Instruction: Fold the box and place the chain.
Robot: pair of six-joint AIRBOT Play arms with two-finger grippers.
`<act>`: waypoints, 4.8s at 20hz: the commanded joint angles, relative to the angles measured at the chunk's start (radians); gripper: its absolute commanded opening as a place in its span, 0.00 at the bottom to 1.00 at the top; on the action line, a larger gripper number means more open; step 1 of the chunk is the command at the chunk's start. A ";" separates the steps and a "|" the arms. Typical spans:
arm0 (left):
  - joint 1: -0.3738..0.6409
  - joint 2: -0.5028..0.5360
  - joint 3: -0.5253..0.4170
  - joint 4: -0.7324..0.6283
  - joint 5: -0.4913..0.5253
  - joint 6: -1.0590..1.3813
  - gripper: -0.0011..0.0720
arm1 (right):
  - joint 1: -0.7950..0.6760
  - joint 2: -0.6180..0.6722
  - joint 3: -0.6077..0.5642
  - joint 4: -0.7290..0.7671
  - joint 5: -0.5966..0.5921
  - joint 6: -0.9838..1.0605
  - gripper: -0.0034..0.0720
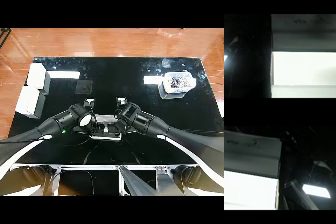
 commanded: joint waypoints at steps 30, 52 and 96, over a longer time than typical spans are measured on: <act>0.000 0.000 0.000 0.000 0.021 0.001 0.05 | -0.011 -0.009 0.001 0.017 -0.018 0.037 0.67; 0.000 0.000 0.000 0.000 0.021 0.001 0.05 | -0.019 0.063 0.001 -0.003 -0.056 -0.083 0.77; 0.000 0.000 0.000 -0.003 0.022 0.000 0.05 | -1.078 -0.375 0.576 -0.134 0.086 -0.325 0.97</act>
